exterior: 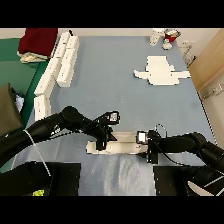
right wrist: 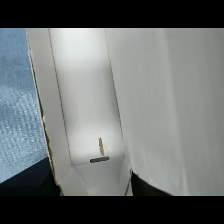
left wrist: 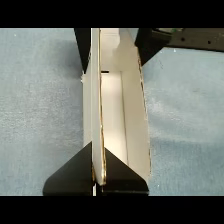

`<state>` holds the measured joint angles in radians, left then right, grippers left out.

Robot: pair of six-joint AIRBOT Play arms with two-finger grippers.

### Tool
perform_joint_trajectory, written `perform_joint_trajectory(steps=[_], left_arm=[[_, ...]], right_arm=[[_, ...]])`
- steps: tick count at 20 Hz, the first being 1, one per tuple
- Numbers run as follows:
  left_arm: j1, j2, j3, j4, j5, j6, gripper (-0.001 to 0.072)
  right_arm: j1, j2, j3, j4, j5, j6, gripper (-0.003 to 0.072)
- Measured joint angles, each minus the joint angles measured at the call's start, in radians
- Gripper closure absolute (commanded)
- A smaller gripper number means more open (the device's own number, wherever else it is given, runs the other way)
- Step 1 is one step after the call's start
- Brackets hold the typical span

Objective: Fold the box.

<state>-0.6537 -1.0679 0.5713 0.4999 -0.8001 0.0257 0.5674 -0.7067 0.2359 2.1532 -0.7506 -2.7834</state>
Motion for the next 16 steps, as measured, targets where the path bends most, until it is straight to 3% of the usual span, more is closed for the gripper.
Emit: perform_joint_trajectory(steps=[16], left_arm=[[0.0, 0.0, 0.0, 0.0, 0.004, 0.0, 0.0696]], right_arm=[[0.0, -0.055, -0.003, 0.0, 0.009, -0.001, 0.0158]])
